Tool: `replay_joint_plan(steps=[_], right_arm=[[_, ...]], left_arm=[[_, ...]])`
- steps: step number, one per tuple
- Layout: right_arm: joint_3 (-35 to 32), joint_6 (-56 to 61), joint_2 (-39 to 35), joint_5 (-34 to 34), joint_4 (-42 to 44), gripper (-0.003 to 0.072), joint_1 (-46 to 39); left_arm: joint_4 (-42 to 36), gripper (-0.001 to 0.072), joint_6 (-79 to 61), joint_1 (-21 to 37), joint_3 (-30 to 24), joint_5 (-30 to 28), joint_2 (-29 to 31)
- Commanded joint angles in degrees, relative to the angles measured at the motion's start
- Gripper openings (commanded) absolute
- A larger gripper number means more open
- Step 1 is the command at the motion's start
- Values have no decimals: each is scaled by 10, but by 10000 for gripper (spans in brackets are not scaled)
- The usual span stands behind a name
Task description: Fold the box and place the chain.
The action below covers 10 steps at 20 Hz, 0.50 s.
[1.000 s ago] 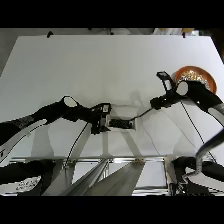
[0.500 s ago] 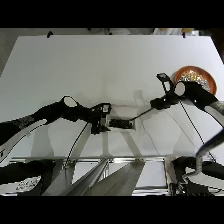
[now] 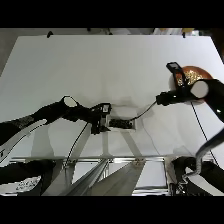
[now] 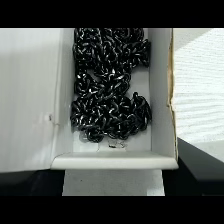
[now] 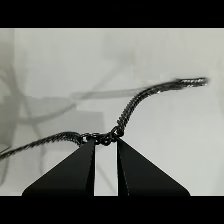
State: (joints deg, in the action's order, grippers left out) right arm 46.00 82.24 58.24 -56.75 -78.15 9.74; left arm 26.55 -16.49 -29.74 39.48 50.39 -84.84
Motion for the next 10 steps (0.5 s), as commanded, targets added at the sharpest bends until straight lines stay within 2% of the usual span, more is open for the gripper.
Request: replay_joint_plan(steps=[1, 5, 10], right_arm=[[0, -2, -93, -57, 23, 11, 14], [0, -2, -168, -93, 65, 12, 71], [0, -2, -204, -60, 133, 12, 145]], left_arm=[[0, 209, 0, 0, 0, 0, 0], [0, 209, 0, 0, 0, 0, 0], [0, 209, 0, 0, 0, 0, 0]])
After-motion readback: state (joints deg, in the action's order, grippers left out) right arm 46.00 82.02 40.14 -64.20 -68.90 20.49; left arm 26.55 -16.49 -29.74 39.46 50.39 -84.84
